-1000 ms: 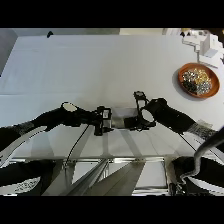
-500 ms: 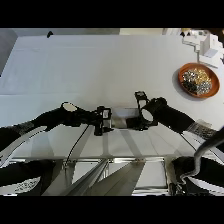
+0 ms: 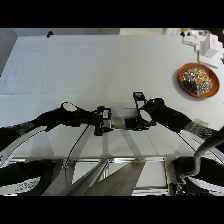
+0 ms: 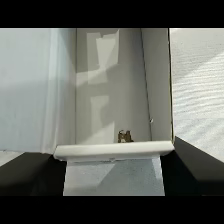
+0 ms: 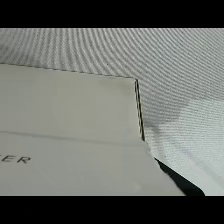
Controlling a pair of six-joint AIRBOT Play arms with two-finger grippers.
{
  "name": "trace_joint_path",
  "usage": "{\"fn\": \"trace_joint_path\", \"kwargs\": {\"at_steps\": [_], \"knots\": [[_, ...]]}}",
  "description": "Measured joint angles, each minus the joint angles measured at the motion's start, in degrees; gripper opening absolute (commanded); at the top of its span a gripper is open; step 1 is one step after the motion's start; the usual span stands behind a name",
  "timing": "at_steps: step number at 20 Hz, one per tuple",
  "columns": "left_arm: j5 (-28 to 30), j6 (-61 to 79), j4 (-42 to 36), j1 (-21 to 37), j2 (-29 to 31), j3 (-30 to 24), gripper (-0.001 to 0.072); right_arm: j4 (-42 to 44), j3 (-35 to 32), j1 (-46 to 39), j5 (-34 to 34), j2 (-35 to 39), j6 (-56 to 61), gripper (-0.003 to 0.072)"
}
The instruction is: Fold the box and place the chain.
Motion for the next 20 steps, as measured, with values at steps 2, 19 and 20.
{"fn": "trace_joint_path", "kwargs": {"at_steps": [2,19,20], "knots": [[0.0,0.0,0.0,0.0,0.0,0.0,0.0066,-1.0,0.0,0.0,-0.5,0.0,0.2,0.0242],[0.6,-0.1,-0.2,0.0,0.0,0.0,0.0066,-6.9,0.1,-0.1,-6.2,1.6,2.1,0.0020],[0.2,-0.1,0.0,0.0,0.0,0.0,0.0066,-7.4,0.1,-0.1,-7.2,1.7,2.1,0.0019]]}}
